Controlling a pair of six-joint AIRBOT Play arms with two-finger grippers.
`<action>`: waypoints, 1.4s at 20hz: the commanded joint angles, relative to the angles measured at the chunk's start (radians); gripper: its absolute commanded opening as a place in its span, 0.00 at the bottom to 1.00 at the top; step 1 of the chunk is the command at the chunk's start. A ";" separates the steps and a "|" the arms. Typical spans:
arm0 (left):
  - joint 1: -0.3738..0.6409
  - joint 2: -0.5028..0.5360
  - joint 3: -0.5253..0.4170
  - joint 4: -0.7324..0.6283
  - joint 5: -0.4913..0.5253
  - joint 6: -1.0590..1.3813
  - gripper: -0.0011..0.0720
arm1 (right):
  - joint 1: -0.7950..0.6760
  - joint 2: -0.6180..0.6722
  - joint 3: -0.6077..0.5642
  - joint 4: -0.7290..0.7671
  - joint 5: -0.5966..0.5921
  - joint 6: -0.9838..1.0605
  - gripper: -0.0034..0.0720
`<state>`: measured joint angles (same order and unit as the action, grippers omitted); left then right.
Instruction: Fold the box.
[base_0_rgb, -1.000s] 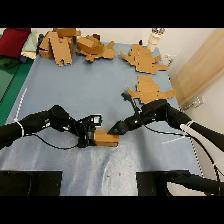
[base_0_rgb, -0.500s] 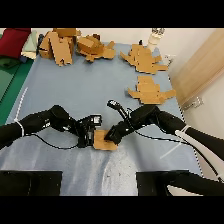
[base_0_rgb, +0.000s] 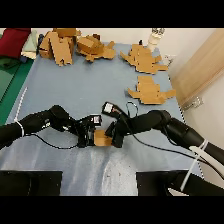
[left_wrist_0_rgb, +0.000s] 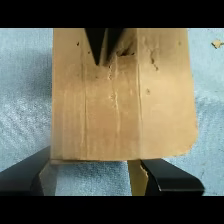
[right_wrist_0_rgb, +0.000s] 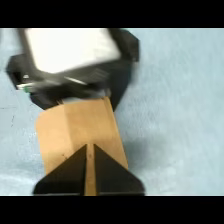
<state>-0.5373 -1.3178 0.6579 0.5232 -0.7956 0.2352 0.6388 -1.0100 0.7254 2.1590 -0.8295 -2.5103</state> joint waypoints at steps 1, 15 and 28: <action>0.001 0.000 0.000 0.000 -0.001 0.000 0.62 | 0.118 0.030 0.000 -0.148 0.069 -0.050 0.40; 0.001 0.000 0.000 0.000 -0.001 0.000 0.62 | 0.143 -0.023 0.000 -0.202 0.118 -0.082 0.68; 0.001 0.000 0.000 0.000 -0.002 0.000 0.62 | 0.196 -0.084 0.000 -0.261 0.119 -0.082 0.75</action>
<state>-0.5373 -1.3178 0.6579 0.5228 -0.7967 0.2348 0.8310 -1.0676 0.7254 1.9320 -0.7231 -2.5927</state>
